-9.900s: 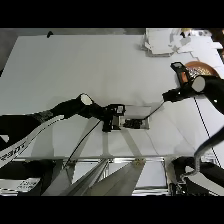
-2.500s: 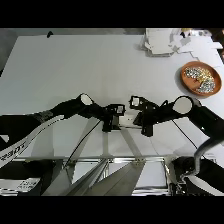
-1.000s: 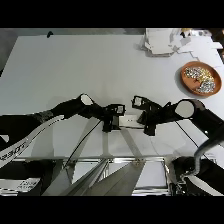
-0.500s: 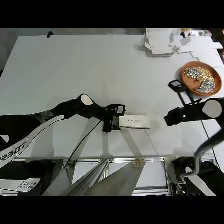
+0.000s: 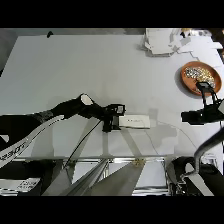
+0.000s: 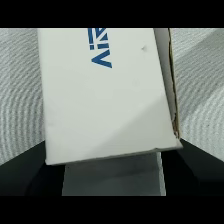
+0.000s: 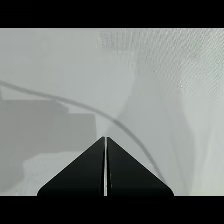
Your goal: Fold the box and place the chain.
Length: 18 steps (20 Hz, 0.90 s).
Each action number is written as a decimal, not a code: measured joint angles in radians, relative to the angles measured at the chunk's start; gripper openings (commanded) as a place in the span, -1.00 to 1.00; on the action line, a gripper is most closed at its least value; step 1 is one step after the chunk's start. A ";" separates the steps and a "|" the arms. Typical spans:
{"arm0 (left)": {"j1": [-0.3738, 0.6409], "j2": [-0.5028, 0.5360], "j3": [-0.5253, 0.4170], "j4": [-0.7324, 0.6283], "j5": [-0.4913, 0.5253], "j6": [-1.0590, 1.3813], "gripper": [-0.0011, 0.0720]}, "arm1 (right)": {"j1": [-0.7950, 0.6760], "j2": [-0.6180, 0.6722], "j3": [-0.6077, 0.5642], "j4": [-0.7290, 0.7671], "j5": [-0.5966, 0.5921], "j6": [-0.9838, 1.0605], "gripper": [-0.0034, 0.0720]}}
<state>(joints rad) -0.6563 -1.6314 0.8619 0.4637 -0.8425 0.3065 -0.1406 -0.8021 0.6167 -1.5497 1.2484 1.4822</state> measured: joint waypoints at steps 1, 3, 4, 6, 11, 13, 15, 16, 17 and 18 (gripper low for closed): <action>0.000 0.000 0.000 0.000 0.000 0.000 -0.73 | -0.004 0.000 0.000 -0.003 0.001 0.003 -0.86; 0.000 0.000 0.000 0.000 0.000 0.000 -0.73 | -0.010 0.000 0.000 -0.007 0.003 0.006 -0.86; 0.000 0.000 0.000 0.000 0.000 0.000 -0.73 | -0.011 0.000 0.000 -0.007 0.003 0.007 -0.86; 0.000 0.000 0.000 0.000 0.000 0.000 -0.73 | -0.013 0.000 0.000 -0.007 0.004 0.008 -0.86; 0.000 0.000 0.000 -0.008 -0.001 0.001 -0.81 | -0.014 0.000 0.000 -0.010 0.005 0.010 -0.86; 0.000 0.000 0.000 -0.012 -0.002 0.000 -0.96 | -0.014 0.000 0.000 -0.010 0.006 0.010 -0.86; 0.004 0.011 -0.001 -0.009 -0.003 -0.013 -0.96 | -0.014 0.000 0.000 -0.010 0.006 0.010 -0.86; 0.009 0.025 -0.001 0.001 -0.004 -0.023 -0.97 | -0.014 0.000 0.000 -0.010 0.006 0.010 -0.86; 0.017 0.047 -0.001 0.004 0.004 -0.041 -0.97 | -0.014 0.000 0.000 -0.010 0.006 0.010 -0.86; 0.029 0.074 -0.001 0.003 0.012 -0.064 -0.97 | -0.014 0.000 0.000 -0.010 0.006 0.010 -0.86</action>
<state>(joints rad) -0.6277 -1.5570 0.8612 0.4664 -0.8307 0.2424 -0.1551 -0.8021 0.6167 -1.5593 1.2541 1.4921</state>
